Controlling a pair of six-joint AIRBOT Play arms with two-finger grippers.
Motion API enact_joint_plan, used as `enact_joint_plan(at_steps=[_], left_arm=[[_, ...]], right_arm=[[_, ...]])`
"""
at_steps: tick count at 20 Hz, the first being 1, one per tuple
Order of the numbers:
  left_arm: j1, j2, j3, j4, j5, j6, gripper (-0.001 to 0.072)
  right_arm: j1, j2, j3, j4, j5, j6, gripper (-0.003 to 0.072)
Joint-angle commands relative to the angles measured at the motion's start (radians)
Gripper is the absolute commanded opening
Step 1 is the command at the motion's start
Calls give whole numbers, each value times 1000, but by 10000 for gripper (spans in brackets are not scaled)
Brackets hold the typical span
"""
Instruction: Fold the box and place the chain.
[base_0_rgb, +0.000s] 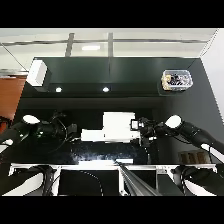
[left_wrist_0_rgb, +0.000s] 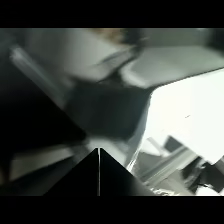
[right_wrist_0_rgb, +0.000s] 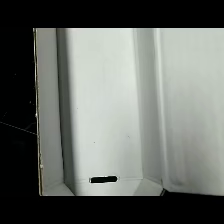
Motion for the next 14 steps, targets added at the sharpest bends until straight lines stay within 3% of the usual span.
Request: enact_joint_plan(at_steps=[1,7,8,9,10,11,14], left_arm=[[-60,-89,-5,-207,-1,182,30],[-182,-103,101,-127,-44,201,37],[-177,-99,122,-126,-62,201,122],[-174,-96,140,-126,-80,201,331],[-174,-95,162,-120,-107,202,663],[-174,-95,184,-105,-134,203,708],[-182,-94,232,-78,-140,193,707]], right_arm=[[0,0,-1,1,0,0,501],[0,0,-1,1,0,0,500],[0,0,-1,1,0,0,500],[0,0,0,1,0,0,500],[0,0,-1,1,0,0,500],[0,0,-1,1,0,0,500],[0,0,0,1,0,0,500]])
